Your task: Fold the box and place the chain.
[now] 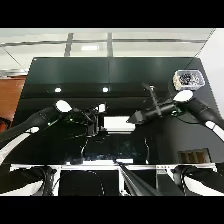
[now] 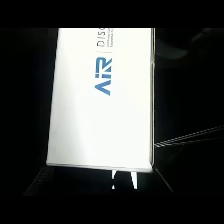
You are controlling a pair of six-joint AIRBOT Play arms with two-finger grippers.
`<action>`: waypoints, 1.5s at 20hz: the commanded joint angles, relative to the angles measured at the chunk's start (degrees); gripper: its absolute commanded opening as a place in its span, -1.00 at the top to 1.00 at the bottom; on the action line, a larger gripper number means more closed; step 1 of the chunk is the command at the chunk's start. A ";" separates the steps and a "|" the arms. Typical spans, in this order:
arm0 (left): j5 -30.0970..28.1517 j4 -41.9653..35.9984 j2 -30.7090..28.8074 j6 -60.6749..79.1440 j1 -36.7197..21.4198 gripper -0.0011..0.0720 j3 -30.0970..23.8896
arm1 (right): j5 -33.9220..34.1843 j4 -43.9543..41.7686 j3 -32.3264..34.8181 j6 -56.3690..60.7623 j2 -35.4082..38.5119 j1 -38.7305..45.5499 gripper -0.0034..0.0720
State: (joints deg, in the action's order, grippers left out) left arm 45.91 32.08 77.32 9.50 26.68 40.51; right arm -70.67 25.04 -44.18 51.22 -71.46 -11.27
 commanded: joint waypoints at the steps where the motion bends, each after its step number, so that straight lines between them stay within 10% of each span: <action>1: 1.14 1.99 -1.75 -1.51 0.00 -1.00 0.07 | -11.56 0.00 -2.78 -0.50 6.01 7.67 0.88; 9: 9.11 9.57 -11.47 -17.38 1.09 -0.99 4.20 | -18.47 11.41 -2.75 -0.20 16.65 27.96 0.88; 16: -1.22 8.48 2.93 -22.47 11.08 -0.99 16.11 | -14.62 11.21 -2.75 -0.28 16.65 27.80 0.88; 30: 8.50 10.10 9.53 -26.93 11.98 -0.99 20.79 | -13.92 11.21 -2.75 -3.52 16.65 27.80 0.88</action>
State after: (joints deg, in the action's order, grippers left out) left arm 52.56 39.29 86.63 -17.19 38.15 61.17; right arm -84.95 36.25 -46.87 47.99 -54.85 16.51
